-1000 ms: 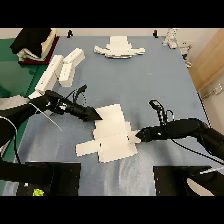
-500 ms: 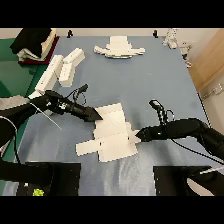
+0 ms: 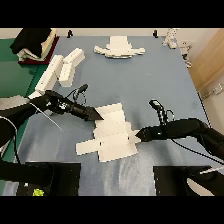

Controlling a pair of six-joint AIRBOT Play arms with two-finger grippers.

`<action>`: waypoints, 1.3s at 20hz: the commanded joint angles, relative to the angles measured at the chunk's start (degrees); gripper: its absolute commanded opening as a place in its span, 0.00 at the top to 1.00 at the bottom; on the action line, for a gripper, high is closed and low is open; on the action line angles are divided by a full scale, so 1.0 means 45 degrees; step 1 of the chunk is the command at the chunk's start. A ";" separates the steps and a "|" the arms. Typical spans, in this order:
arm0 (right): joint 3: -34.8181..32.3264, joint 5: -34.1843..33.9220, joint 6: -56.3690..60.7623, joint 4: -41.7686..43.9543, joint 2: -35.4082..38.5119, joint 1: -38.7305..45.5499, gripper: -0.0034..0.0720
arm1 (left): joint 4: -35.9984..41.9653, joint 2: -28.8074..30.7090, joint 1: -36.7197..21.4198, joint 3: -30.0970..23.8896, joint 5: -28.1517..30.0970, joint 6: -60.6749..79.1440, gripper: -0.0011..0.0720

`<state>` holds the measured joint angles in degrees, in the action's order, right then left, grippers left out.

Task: Fold the box.

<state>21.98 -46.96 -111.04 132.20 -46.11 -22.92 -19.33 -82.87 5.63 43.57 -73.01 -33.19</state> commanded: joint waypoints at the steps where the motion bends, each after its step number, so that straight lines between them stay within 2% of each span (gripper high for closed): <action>1: -0.0005 0.0000 0.0000 0.0000 -0.0005 -0.0010 0.95 | -0.0185 -0.0010 0.0267 0.0000 -0.0010 0.0272 0.53; 2: -0.0005 0.0000 0.0000 0.0000 0.0000 -0.0010 0.95 | -0.0359 -0.0010 0.0437 0.0000 0.0005 0.0364 0.66; 3: -0.0005 -0.0005 0.0000 0.0000 0.0000 -0.0010 0.95 | -0.0457 -0.0010 0.0554 0.0000 0.0000 0.0670 0.88; 5: -0.0005 -0.0010 0.0000 0.0005 0.0000 -0.0010 0.95 | -0.0398 -0.0010 0.0636 0.0015 0.0044 0.0981 0.96; 7: -0.0005 -0.0010 0.0000 0.0005 0.0000 -0.0010 0.95 | -0.0253 -0.0010 0.0636 0.0015 0.0034 0.1345 0.96; 8: -0.0005 -0.0010 0.0000 0.0005 0.0000 -0.0010 0.91 | -0.0209 -0.0010 0.0636 0.0015 -0.0010 0.1506 0.96; 10: 0.0010 0.0000 -0.0015 -0.0185 0.0000 -0.0010 0.72 | -0.0121 -0.0010 0.0636 0.0015 -0.0015 0.1501 0.96; 11: 0.0097 0.0000 -0.0010 -0.0767 0.0000 -0.0010 0.69 | -0.0063 -0.0010 0.0636 0.0015 -0.0010 0.1515 0.96; 14: 0.0641 0.0000 0.0403 -0.3560 -0.0005 0.0049 0.69 | 0.0010 0.0024 0.0646 0.0379 -0.0262 0.2633 0.96; 16: 0.1132 -0.0015 0.2526 -0.6343 -0.0005 0.0151 0.69 | 0.0005 0.0345 0.0748 0.0729 -0.0316 0.3988 0.96; 18: 0.1535 -0.0185 0.5615 -0.9292 -0.0005 0.0160 0.69 | -0.0005 0.1030 0.1054 0.0811 0.0146 0.5697 0.97; 20: 0.1889 -0.0355 0.7247 -1.0880 0.0000 0.0160 0.68 | -0.0010 0.1681 0.1404 0.0811 0.0578 0.6999 0.97; 21: 0.2079 -0.0359 0.7684 -1.1006 0.0000 0.0160 0.59 | -0.0005 0.1996 0.1632 0.0811 0.0855 0.7567 0.96; 22: 0.2312 -0.0350 0.8000 -1.1001 0.0000 0.0160 0.46 | -0.0005 0.2302 0.1875 0.0792 0.1341 0.7859 0.97; 26: 0.3449 -0.0330 0.9156 -1.1137 0.0010 0.0160 0.46 | -0.0578 0.3570 0.3021 0.0262 0.3439 0.9209 0.97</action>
<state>34.22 -48.45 -76.14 85.80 -46.11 -22.20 -20.27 -70.61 15.97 46.06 -64.23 1.23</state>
